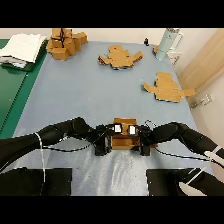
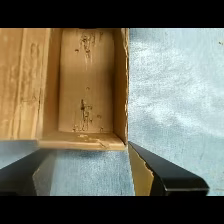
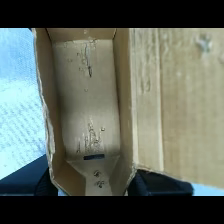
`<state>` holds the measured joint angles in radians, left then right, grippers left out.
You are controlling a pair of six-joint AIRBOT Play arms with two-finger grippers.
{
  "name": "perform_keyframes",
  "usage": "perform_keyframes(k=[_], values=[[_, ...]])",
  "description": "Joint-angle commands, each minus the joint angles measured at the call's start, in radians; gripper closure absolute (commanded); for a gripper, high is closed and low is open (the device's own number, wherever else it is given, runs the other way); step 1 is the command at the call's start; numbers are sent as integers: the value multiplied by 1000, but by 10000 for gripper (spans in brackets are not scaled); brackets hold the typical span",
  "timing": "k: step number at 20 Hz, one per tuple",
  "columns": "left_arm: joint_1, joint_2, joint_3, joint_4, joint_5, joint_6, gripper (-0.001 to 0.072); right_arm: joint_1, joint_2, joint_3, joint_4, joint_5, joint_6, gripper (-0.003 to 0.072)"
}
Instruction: Fold the box.
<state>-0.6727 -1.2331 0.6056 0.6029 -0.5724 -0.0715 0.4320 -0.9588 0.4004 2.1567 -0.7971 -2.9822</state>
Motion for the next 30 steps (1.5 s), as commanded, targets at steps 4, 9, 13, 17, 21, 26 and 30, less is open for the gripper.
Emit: perform_keyframes(k=[4,9,13,17,21,26,30], values=[[31,3,-27,-57,41,64,4,0,0,0,1,2,0,223],[32,3,-27,-46,51,64,4,0,0,0,1,2,0,222],[32,3,-2,-46,56,63,4,0,0,0,1,2,0,223],[32,-30,45,-40,13,64,4,0,0,0,1,2,0,223],[30,-54,47,-12,-23,64,4,0,0,0,1,2,0,222],[31,-53,48,33,-64,60,4,0,0,0,1,2,0,222],[31,-53,47,33,-65,60,4,0,0,0,1,2,0,223]])
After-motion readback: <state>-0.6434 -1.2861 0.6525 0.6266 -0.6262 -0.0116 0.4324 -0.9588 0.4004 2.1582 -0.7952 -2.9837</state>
